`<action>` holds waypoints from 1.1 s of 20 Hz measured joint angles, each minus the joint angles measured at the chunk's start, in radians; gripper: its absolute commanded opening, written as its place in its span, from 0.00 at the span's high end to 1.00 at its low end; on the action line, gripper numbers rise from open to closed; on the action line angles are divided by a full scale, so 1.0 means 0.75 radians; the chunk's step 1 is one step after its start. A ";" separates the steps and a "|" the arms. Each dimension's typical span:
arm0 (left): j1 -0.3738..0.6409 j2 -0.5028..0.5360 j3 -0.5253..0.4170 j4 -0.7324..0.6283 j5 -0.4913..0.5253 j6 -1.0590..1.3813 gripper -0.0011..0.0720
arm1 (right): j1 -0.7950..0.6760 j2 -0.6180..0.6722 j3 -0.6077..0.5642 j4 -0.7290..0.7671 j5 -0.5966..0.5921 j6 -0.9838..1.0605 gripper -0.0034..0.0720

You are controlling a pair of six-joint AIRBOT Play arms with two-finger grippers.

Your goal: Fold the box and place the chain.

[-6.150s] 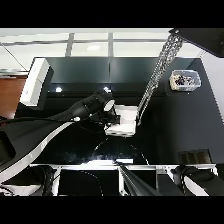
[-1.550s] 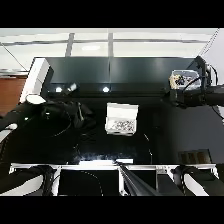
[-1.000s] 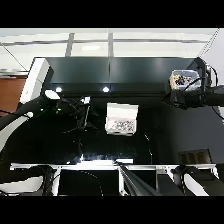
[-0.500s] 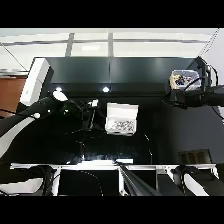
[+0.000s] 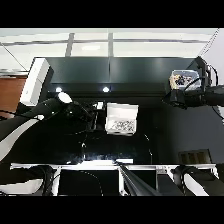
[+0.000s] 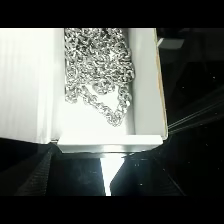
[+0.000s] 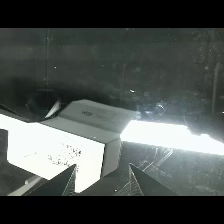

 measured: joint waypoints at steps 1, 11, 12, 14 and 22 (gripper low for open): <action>-0.002 0.000 0.000 -0.001 0.005 -0.005 0.01 | 0.000 0.000 0.000 0.000 0.000 0.000 0.44; -0.038 -0.002 0.000 -0.011 0.004 -0.033 0.01 | 0.000 0.000 0.000 0.000 0.001 0.000 0.44; -0.040 -0.003 0.000 -0.012 0.004 -0.040 0.01 | 0.000 0.000 0.000 0.000 0.001 0.000 0.44; -0.043 -0.003 0.000 -0.012 -0.001 -0.050 0.01 | 0.000 0.000 0.000 0.000 0.001 0.000 0.44; -0.038 0.006 0.000 0.030 -0.021 -0.153 0.01 | 0.000 0.000 0.000 0.000 0.001 -0.001 0.44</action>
